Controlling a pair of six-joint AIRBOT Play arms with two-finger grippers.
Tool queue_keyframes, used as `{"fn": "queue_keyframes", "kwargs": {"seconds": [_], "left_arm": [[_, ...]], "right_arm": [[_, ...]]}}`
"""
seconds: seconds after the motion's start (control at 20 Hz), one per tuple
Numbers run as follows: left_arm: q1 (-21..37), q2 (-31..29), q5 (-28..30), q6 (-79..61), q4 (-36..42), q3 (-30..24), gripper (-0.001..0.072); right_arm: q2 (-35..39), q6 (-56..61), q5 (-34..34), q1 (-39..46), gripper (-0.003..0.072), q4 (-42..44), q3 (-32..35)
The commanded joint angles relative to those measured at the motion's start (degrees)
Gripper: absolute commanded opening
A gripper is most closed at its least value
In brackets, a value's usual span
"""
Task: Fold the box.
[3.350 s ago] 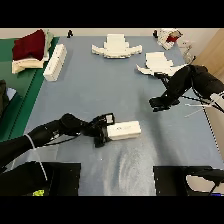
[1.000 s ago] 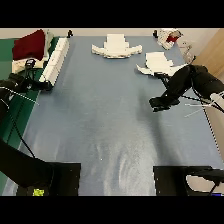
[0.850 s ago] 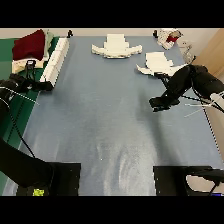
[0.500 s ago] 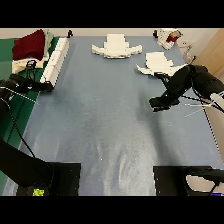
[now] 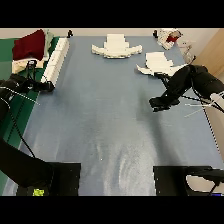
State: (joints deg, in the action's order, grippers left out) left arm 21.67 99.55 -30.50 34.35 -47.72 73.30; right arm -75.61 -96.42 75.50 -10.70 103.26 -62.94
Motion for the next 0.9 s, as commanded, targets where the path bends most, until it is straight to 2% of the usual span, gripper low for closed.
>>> {"fn": "queue_keyframes", "kwargs": {"seconds": [0.0,0.25,0.55,0.7,0.85], "left_arm": [[0.2,-0.4,-1.8,0.2,-0.1,0.3,0.0707],[1.0,-5.7,-6.2,0.2,-1.7,0.3,0.0707],[1.7,-15.1,-19.8,7.7,-9.6,3.4,0.0707],[1.1,-20.5,-25.8,13.2,-9.0,4.1,0.0707],[-2.4,-25.1,-33.5,14.8,-8.6,4.1,0.0705]], "right_arm": [[0.0,0.0,0.0,0.0,0.0005,0.0,-0.1],[0.0,0.0,0.0,0.0,0.0005,0.0,-0.1],[0.0,0.0,0.0,0.0,0.0005,0.0,-0.1],[0.0,0.0,0.0,0.0,0.0005,0.0,-0.1],[0.0,0.0,0.0,0.0,0.0005,0.0,-0.1]]}}
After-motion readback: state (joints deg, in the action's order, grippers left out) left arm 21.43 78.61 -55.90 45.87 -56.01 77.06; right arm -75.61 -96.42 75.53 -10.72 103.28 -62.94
